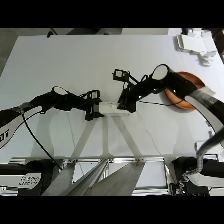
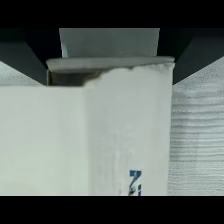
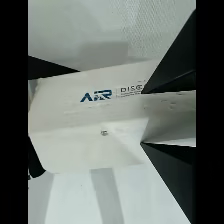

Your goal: Fold the box and place the chain.

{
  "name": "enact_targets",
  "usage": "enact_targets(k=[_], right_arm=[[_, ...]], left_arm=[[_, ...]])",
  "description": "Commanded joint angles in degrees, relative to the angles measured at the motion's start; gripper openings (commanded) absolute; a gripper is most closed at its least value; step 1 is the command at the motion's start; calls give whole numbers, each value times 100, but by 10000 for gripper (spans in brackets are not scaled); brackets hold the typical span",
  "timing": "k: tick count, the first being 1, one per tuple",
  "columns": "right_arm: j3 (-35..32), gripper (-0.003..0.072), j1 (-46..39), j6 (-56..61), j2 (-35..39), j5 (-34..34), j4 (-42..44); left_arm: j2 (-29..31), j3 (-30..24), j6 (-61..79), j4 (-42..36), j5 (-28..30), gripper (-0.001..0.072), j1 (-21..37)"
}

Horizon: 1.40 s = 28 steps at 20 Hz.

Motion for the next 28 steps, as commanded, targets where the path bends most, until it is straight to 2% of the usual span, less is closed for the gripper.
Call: enact_targets(k=[1, 3, 5, 6, 15, 16, 17, 18, 25, 26, 28], right_arm=[[-435, 339, 212, -293, 295, -975, -114], [-518, 326, 321, -295, 295, -1408, -219], [-527, 258, 420, -295, 295, -1591, -354], [-531, 250, 444, -295, 295, -1604, -396], [-750, 253, 444, -291, 295, -1392, -387], [-848, 311, 444, -293, 295, -1403, -385], [-933, 435, 442, -293, 295, -1408, -369], [-960, 505, 442, -291, 295, -1390, -363], [-960, 503, 435, -236, 704, -1751, 518], [-960, 429, 435, -221, 730, -1744, 682], [-960, 7, 435, 61, 710, -1668, 1141]], left_arm=[[4, 2, 2, 0, 0, 108, 0], [4, 2, 2, 0, 0, 108, 0], [4, 2, 2, 0, 0, 108, 0], [4, 2, 2, 0, 0, 108, 0], [4, 2, 2, 0, 0, 108, 0], [4, 2, 2, 0, 0, 108, 0], [4, 2, 2, 0, 0, 108, 0], [4, 2, 0, 0, 2, 108, 0], [4, 2, 2, 0, 0, 108, 0], [4, 2, 2, 0, 0, 108, 0], [4, 2, 2, 0, 0, 108, 0]])
